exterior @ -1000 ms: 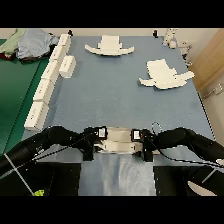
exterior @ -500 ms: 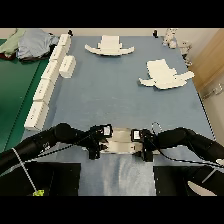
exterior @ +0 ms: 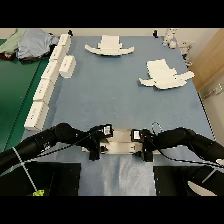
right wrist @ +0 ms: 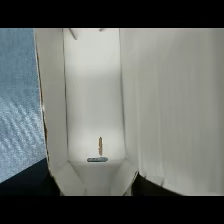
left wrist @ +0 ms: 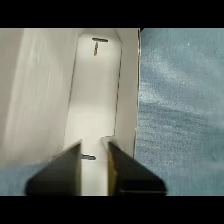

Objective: Fold the box.

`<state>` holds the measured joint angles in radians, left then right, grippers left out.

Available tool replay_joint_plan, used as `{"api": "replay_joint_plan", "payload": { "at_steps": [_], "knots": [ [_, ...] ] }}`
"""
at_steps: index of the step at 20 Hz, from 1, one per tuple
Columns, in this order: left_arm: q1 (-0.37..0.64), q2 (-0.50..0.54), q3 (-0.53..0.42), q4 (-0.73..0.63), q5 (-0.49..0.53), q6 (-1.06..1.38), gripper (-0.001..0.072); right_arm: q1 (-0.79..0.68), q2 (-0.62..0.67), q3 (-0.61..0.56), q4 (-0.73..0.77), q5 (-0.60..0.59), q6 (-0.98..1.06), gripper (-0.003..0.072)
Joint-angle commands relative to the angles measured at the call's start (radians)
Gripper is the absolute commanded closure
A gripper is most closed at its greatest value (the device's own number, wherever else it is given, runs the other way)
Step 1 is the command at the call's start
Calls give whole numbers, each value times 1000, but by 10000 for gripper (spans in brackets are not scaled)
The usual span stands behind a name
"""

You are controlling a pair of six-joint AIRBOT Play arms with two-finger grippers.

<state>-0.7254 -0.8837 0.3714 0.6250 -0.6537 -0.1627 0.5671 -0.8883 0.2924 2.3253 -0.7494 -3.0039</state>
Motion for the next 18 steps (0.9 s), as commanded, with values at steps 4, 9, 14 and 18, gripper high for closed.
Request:
{"api": "replay_joint_plan", "payload": {
  "at_steps": [4, 9, 14, 18],
  "knots": [
    [4, 114, 80, 379, -185, -576, 692, 0, 0, 0, 1, 0, 0, 179],
    [178, 299, 139, 837, -318, -1469, 692, 0, 0, 0, 1, 0, 0, 179],
    [552, 269, 76, 568, -479, -1451, 693, 0, 0, 0, 1, 0, 0, 179],
    [566, 185, -21, 380, -396, -1367, 695, 0, 0, 0, 1, 0, 0, 179]
  ]
}}
